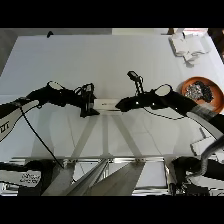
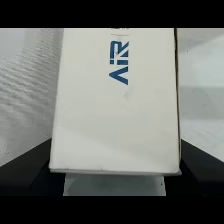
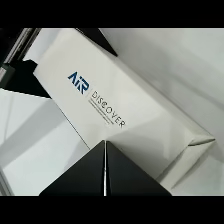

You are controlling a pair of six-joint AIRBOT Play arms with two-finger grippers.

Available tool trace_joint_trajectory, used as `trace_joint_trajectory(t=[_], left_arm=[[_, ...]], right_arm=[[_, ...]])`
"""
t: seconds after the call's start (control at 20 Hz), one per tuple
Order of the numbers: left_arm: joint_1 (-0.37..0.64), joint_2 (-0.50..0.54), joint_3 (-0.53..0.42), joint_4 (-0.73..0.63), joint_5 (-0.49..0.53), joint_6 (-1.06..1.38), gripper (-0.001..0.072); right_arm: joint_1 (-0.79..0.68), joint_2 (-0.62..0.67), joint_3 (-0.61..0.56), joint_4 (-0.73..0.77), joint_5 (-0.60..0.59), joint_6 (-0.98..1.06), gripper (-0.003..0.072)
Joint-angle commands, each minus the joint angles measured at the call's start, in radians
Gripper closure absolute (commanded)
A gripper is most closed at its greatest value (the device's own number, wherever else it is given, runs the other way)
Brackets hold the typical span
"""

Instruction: Fold the box and place the chain.

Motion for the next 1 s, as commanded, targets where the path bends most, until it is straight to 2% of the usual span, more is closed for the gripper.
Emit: trace_joint_trajectory(t=[0.0,0.35,0.6,0.75,0.95], left_arm=[[0.000,0.000,0.000,-0.003,0.000,-0.005,0.0294],[0.000,0.000,0.000,-0.003,0.000,-0.005,0.0294],[0.000,0.000,0.000,-0.003,0.000,-0.005,0.0294],[0.000,0.000,0.000,-0.003,0.000,-0.005,0.0294],[0.000,0.000,0.000,-0.003,0.000,-0.005,0.0294]], right_arm=[[-0.003,-0.048,-0.019,0.037,0.007,-0.037,0.0682],[-0.003,0.047,-0.019,0.034,0.007,-0.043,0.0681],[-0.063,0.246,-0.018,0.002,0.014,-0.019,0.0679],[-0.198,0.435,-0.018,-0.191,0.073,0.097,0.0678],[-0.383,0.657,-0.018,-0.676,0.239,0.327,0.0678]])
